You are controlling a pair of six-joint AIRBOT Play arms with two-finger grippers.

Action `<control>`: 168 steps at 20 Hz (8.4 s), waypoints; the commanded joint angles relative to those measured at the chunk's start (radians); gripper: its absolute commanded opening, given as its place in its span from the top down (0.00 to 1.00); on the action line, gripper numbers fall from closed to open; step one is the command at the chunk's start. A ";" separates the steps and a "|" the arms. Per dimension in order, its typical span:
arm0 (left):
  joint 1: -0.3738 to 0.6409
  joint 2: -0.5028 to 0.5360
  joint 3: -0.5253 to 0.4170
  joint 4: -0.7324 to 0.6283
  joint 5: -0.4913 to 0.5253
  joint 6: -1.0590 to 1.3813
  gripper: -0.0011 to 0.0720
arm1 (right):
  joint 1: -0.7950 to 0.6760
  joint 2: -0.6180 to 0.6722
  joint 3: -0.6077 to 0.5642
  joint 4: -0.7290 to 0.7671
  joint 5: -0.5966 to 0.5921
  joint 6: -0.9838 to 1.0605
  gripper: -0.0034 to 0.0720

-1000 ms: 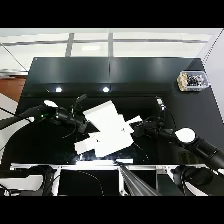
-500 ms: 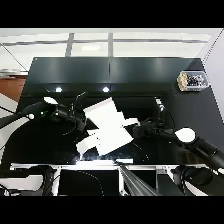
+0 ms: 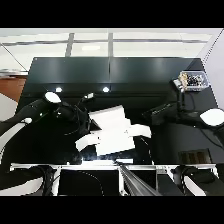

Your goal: Fold the box and place the chain.

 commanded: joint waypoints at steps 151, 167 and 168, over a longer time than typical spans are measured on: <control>0.018 0.319 -0.309 -0.445 0.369 -0.109 0.95 | 0.518 -0.341 -0.103 0.137 -0.327 -0.895 0.25; -0.117 0.168 -0.309 -0.390 0.557 -0.002 0.95 | 0.518 -0.341 -0.103 0.137 -0.326 -0.888 0.25; -0.117 0.168 -0.309 -0.349 0.549 -0.002 0.95 | 0.518 -0.341 -0.103 0.137 -0.326 -0.888 0.25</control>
